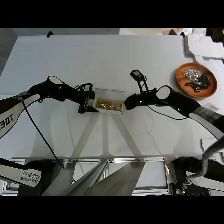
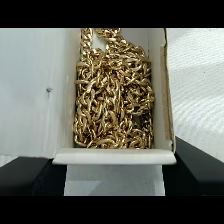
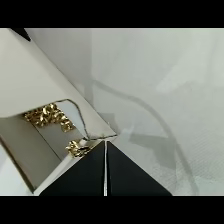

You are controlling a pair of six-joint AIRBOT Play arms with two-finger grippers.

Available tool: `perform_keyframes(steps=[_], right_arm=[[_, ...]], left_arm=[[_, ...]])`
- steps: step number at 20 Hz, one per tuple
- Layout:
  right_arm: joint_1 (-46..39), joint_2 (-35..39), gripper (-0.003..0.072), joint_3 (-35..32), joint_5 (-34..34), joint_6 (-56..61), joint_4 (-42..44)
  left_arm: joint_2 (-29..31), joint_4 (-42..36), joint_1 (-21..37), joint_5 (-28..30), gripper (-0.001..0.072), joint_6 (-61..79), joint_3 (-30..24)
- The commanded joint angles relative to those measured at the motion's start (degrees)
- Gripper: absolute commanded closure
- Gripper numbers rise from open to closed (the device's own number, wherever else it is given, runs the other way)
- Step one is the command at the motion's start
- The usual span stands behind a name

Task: Fold the box and place the chain.

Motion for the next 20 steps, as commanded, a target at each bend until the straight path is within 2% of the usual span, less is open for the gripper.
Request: perform_keyframes(steps=[1,6,15,20], right_arm=[[0.1,2.2,0.0678,0.0,2.2,0.4,-0.1],[0.1,2.6,0.0678,0.0,7.6,0.4,-0.1],[1.9,3.1,0.0678,0.0,11.0,0.4,0.4],[2.7,6.1,0.0678,0.0,9.9,0.4,0.4]], left_arm=[[0.0,0.0,0.0,0.0,0.0371,0.0,0.0],[0.0,0.0,0.0,0.0,0.0371,0.0,0.0],[0.0,0.0,0.0,0.0,0.0371,0.0,0.0],[0.0,0.0,0.0,0.0,0.0371,0.0,0.0]])
